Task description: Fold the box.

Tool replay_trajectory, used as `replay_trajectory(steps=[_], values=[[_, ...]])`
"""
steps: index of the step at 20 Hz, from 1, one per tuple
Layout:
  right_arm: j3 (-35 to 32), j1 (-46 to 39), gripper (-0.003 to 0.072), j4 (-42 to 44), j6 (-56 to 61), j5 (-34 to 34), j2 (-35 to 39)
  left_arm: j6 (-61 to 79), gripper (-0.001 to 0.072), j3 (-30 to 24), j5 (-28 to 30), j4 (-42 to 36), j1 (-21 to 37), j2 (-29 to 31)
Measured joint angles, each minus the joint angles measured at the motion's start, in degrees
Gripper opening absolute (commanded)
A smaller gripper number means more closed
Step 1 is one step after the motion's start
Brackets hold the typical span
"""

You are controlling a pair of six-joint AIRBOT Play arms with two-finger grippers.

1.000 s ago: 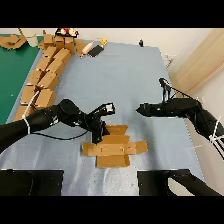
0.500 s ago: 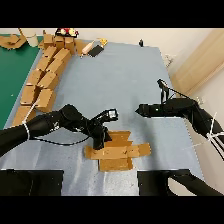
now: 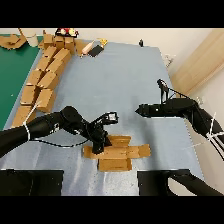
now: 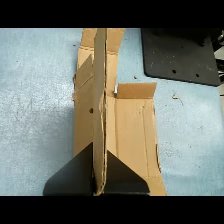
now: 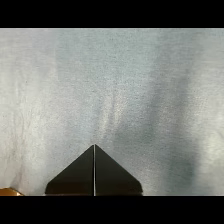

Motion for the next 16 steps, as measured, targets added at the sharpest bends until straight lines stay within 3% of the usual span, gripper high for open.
replay_trajectory(steps=[9,16], values=[[0.0,0.5,0.0003,-4.9,-0.7,-5.9,3.0,0.0,0.0013,-0.1,-0.2,0.1,0.0,0.0],[-2.6,14.1,0.0003,-21.2,8.3,-16.4,22.7,0.0,0.0013,-0.1,-0.2,0.1,0.0,0.0]])
